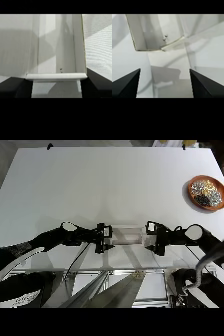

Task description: Fold the box and place the chain.

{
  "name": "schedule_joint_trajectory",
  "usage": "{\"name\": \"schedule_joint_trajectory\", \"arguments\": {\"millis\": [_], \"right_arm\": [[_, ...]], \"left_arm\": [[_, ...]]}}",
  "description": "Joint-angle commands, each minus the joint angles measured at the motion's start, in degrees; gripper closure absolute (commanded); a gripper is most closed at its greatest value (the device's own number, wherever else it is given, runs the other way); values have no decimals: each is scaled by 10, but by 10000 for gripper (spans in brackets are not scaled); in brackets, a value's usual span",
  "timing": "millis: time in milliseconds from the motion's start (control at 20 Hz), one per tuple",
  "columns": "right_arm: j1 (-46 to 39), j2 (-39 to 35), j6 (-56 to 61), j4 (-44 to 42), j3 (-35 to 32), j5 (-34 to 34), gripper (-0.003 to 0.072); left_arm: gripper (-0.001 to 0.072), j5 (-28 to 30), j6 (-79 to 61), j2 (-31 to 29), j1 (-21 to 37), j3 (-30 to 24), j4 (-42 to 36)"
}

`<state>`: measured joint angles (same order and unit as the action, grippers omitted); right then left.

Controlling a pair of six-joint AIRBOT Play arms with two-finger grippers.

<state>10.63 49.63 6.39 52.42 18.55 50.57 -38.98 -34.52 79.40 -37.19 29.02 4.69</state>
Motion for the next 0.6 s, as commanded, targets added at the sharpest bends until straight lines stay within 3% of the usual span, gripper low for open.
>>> {"name": "schedule_joint_trajectory", "arguments": {"millis": [0,100,200,350,550], "right_arm": [[0,-105,56,55,0,-3,52],[0,-162,75,23,0,5,91],[0,-185,99,-60,0,4,367],[19,-186,97,-149,0,-1,672],[124,-169,123,-145,0,-38,671]], "left_arm": [[438,-1,0,0,0,0,1],[438,-1,0,0,0,0,1],[438,-1,0,0,0,0,1],[438,-1,0,0,0,0,1],[438,-1,0,0,0,0,1]]}}
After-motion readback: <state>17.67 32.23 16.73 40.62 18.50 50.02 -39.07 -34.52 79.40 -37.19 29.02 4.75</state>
